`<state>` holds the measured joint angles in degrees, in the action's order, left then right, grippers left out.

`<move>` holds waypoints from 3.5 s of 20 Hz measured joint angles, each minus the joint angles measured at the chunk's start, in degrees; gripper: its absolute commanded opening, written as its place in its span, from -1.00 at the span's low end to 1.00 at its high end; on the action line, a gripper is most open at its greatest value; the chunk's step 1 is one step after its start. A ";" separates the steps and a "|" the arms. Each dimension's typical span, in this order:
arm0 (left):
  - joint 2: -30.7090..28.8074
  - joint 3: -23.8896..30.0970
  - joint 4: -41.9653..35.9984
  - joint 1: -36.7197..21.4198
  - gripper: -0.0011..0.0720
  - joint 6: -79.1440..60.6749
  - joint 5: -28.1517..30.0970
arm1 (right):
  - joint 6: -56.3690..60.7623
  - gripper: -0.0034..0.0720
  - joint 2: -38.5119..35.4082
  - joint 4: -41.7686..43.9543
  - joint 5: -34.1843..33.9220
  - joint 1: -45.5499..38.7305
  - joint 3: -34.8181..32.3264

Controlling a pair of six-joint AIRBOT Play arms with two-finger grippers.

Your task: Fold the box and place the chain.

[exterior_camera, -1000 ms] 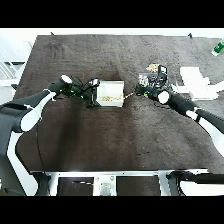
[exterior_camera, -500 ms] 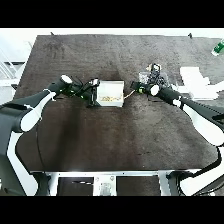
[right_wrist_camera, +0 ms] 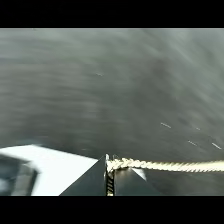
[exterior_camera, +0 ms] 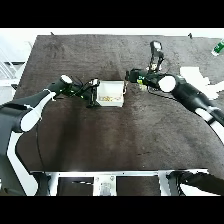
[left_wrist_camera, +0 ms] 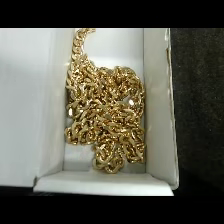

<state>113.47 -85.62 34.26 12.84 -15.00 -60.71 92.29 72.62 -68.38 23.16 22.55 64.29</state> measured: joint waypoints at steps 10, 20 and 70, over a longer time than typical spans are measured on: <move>0.00 0.00 0.02 0.00 0.74 0.02 0.00 | 0.85 -0.89 -8.52 -0.13 -6.75 15.54 -0.31; 0.00 0.00 0.02 0.00 0.74 0.00 0.00 | 2.89 -0.89 3.65 0.31 -10.14 14.43 -0.33; 0.00 0.00 0.02 0.00 0.74 0.02 0.04 | -0.92 -0.89 -6.60 -2.14 -0.07 11.41 3.15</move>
<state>113.47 -85.62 34.28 12.84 -14.98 -60.66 91.37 66.02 -70.52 23.09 33.95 67.44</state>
